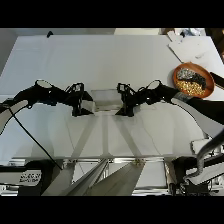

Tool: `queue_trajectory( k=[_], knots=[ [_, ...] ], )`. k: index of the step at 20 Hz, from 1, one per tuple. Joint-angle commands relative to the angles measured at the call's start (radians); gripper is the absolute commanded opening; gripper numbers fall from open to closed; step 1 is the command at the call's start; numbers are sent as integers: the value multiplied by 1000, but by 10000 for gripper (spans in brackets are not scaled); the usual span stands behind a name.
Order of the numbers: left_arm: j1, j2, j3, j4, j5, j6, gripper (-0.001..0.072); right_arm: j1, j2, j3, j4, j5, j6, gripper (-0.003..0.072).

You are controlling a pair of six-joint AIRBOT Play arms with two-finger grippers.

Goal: Fold the box and place the chain.

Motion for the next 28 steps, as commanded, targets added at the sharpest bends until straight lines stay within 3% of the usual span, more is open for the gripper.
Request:
queue_trajectory(
  k=[1, 20, 28],
  knots=[
    [-19, -5, 0, -20, -2, 8, 698, 0, 0, 0, 2, 0, 3, 525],
    [-6, -5, 0, 42, -33, -56, 698, 0, 0, 0, 2, 0, 3, 525],
    [-32, -5, 0, 7, -31, -95, 698, 0, 0, 0, 2, 0, 3, 525]
  ],
)
